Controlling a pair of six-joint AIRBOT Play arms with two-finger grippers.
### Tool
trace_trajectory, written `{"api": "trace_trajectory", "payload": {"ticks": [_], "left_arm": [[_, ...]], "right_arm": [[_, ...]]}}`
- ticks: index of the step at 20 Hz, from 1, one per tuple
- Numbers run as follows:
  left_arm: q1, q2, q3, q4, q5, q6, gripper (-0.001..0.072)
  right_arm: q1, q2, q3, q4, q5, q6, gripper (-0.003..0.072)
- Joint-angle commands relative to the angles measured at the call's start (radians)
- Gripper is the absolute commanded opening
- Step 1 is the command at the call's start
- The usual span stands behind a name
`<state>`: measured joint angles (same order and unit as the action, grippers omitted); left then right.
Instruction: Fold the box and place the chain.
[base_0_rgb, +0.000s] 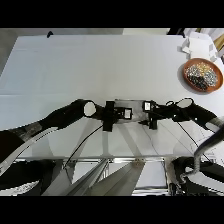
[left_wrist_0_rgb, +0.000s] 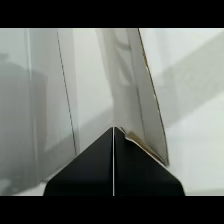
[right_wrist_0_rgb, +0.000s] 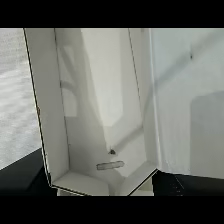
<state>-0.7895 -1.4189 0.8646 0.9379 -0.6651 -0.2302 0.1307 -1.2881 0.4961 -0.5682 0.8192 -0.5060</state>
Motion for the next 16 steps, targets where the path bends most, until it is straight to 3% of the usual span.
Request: {"api": "trace_trajectory", "payload": {"ticks": [1,4,7,11,16], "left_arm": [[0.038,0.081,0.000,0.102,-0.154,-0.266,0.0006],[0.111,0.149,0.000,0.209,-0.257,-0.550,0.0006],[0.203,0.198,0.000,0.214,-0.291,-0.673,0.0005],[0.304,0.235,-0.027,0.113,-0.277,-0.764,0.0005],[0.379,0.183,-0.152,-0.042,-0.274,-0.859,0.0005]], "right_arm": [[0.000,0.000,0.000,0.000,0.000,0.000,0.0442],[0.000,0.000,0.000,0.000,0.000,0.000,0.0442],[0.000,0.000,0.000,0.000,0.000,0.000,0.0442],[0.000,0.000,0.000,0.000,0.000,0.000,0.0442],[0.000,0.000,0.000,0.000,0.000,0.000,0.0442]]}}
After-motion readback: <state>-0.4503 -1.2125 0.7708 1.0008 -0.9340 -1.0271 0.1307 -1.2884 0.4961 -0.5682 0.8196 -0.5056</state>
